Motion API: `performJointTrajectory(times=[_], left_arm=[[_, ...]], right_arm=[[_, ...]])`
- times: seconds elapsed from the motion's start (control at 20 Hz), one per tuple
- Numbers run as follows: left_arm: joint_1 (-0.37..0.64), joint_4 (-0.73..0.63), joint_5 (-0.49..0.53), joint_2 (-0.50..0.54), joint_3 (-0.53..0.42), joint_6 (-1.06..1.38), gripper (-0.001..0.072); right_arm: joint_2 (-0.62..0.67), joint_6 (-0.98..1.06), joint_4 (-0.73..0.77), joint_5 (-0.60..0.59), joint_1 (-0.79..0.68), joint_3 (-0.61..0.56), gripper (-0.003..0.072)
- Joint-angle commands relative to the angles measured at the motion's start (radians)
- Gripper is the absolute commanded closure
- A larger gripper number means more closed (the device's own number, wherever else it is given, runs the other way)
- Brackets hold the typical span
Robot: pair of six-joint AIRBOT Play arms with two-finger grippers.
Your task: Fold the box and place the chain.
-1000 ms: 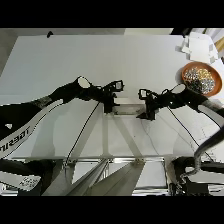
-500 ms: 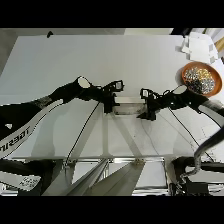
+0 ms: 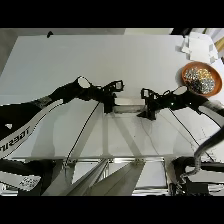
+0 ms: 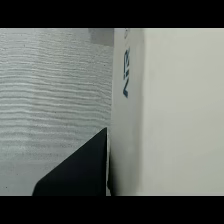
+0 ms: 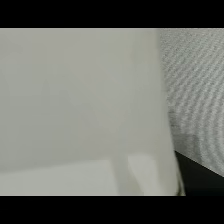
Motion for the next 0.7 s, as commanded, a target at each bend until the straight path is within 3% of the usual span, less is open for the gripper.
performJointTrajectory(times=[0.0, 0.1, 0.45, 0.5, 0.55, 0.65], left_arm=[[0.001, 0.0, 0.0, 0.0, 0.0, 0.0, 0.0622], [0.001, 0.0, 0.0, 0.0, 0.0, 0.0, 0.0622], [0.001, 0.0, 0.0, 0.0, 0.0, 0.0, 0.0622], [0.0, 0.0, 0.0, 0.0, 0.0, 0.0, 0.0622], [0.001, 0.0, 0.0, 0.0, 0.0, 0.0, 0.0622], [0.001, 0.0, 0.0, 0.0, 0.0, 0.0, 0.0622]], right_arm=[[-0.002, -0.001, -0.005, -0.015, 0.0, -0.009, 0.0147], [-0.003, -0.001, -0.005, -0.015, 0.0, -0.011, 0.0203], [-0.003, 0.0, -0.013, -0.018, 0.0, -0.016, 0.0177], [-0.003, 0.002, -0.013, -0.016, 0.0, -0.017, 0.0148], [-0.003, 0.003, -0.012, -0.016, 0.0, -0.019, 0.0054], [-0.003, -0.001, -0.007, -0.017, 0.0, -0.032, 0.0049]])
